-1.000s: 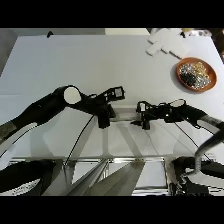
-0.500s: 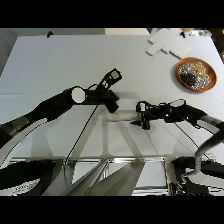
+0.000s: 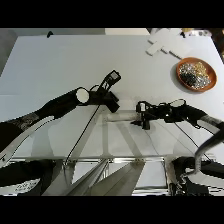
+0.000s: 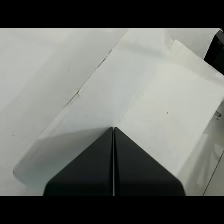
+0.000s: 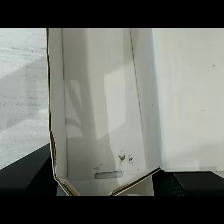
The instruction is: Fold the box and place the chain.
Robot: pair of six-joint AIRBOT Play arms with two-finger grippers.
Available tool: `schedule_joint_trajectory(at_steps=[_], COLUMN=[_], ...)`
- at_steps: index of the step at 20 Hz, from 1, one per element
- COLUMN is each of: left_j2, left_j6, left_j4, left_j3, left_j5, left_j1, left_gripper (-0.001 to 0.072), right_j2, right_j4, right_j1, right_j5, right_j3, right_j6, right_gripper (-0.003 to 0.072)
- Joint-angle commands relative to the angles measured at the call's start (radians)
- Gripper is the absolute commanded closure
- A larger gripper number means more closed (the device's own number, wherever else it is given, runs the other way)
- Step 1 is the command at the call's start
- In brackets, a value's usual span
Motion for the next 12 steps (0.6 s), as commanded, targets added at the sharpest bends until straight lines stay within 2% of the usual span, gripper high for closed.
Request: schedule_joint_trajectory(at_steps=[1, 4, 7, 9, 12], left_j2=[-0.011, 0.014, 0.088, 0.161, 0.246], left_j6=[0.003, 0.006, 0.009, 0.008, 0.008], left_j4=[-0.003, -0.002, 0.027, 0.11, 0.286], left_j3=[0.0, 0.0, 0.0, 0.0, 0.0], left_j5=[-0.041, -0.042, -0.065, -0.149, -0.379], left_j1=[0.0, 0.004, 0.031, 0.068, 0.133], left_gripper=[0.0703, 0.0703, 0.0703, 0.0704, 0.0706], right_j2=[0.001, 0.001, 0.001, 0.001, 0.001], right_j4=[0.0, 0.0, 0.0, 0.0, 0.0], right_j1=[0.0, 0.0, 0.0, 0.0, 0.0], right_j5=[0.0, 0.0, 0.0, 0.0, 0.0], right_j3=[0.0, 0.0, 0.0, 0.0, 0.0], right_j6=[0.0, 0.0, 0.0, 0.0, 0.0], right_gripper=[0.0227, 0.0227, 0.0227, 0.0227, 0.0227])
